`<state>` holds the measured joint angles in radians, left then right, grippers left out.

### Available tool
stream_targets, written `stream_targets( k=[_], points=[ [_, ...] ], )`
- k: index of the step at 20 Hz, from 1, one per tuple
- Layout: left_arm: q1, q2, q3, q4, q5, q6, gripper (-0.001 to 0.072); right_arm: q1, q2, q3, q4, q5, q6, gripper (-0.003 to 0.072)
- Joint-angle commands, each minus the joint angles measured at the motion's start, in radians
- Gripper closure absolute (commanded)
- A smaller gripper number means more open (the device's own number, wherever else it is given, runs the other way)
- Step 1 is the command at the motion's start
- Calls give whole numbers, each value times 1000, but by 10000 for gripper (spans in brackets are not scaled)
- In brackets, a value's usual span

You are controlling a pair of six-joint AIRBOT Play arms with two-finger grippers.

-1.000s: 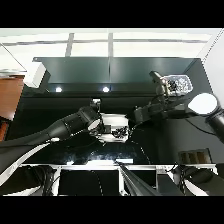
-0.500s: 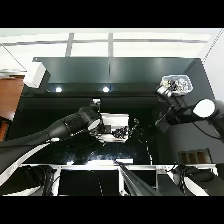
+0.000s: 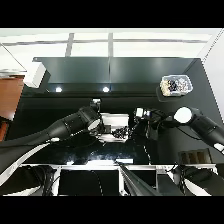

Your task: Fold the box and place the chain.

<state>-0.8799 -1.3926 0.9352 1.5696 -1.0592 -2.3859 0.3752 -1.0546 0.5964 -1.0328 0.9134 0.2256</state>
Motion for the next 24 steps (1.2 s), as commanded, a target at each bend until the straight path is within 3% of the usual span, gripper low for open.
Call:
stream_targets(
  k=[1, 3, 4, 5, 12, 24],
  points=[
    [0, 0, 0, 0, 0, 0, 679, 45, -51, -3, 38, -30, -102, -26],
    [0, 0, 0, 0, 0, 0, 679, 47, -72, -3, 51, -35, -127, -20],
    [0, 0, 0, 0, 0, 0, 679, 47, -83, -3, 54, -35, -136, 140],
    [0, 0, 0, 0, 0, 0, 679, 47, -93, -3, 58, -36, -137, 202],
    [0, 0, 0, 0, 0, 0, 679, 47, -117, -3, 72, -114, -156, 205],
    [0, 0, 0, 0, 0, 0, 679, 47, -139, -3, 72, -118, -155, 205]
  ],
)
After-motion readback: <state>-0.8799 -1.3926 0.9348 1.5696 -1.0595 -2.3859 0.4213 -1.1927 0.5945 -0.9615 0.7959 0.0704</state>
